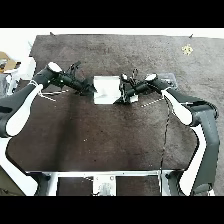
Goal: Fold the box and place the chain.
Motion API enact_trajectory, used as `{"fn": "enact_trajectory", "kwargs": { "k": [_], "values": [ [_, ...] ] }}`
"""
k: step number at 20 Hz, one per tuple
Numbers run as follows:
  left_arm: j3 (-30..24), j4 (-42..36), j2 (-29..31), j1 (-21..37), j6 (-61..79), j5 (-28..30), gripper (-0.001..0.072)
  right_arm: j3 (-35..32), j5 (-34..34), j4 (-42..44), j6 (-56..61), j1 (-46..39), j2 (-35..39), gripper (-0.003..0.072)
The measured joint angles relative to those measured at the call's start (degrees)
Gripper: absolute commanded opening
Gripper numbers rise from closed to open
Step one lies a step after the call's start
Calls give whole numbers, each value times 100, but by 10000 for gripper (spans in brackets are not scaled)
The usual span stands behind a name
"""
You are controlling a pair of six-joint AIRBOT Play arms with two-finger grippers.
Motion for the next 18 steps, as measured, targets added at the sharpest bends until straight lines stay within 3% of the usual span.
{"fn": "enact_trajectory", "kwargs": {
  "k": [18],
  "values": [
    [612, 2664, -50, -892, -2304, 122, 298, 2, 2, 2, -2, 0, 0, 428]
  ]
}}
